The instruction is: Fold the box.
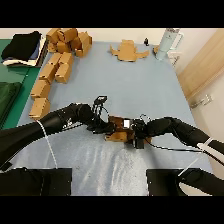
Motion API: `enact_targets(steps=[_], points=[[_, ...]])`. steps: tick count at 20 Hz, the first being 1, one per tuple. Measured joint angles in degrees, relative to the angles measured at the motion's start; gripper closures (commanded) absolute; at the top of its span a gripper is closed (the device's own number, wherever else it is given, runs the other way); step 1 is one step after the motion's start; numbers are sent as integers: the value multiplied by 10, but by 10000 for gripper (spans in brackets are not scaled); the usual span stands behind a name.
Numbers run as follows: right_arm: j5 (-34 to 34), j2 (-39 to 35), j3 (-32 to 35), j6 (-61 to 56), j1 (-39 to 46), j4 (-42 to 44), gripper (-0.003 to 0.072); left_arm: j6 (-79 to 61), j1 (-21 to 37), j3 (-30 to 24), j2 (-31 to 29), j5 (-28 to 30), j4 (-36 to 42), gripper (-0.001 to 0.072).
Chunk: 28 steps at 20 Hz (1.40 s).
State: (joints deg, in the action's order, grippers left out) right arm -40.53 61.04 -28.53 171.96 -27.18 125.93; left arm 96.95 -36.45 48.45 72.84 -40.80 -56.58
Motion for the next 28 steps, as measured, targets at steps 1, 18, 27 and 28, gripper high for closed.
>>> enact_targets(steps=[1, 18, 27, 28], points=[[0, 0, 0, 0, 0, 0, 111, 1, 0, 0, 0, 0, 1, 321], [-1, 0, 0, 1, 0, 1, 111, 177, -35, 54, 4, -73, -131, 324], [-1, 0, 0, 1, 0, 1, 111, 294, -83, 157, 115, -159, -228, 325], [-1, 0, 0, 1, 0, 1, 111, 302, -84, 164, 126, -168, -231, 325]])
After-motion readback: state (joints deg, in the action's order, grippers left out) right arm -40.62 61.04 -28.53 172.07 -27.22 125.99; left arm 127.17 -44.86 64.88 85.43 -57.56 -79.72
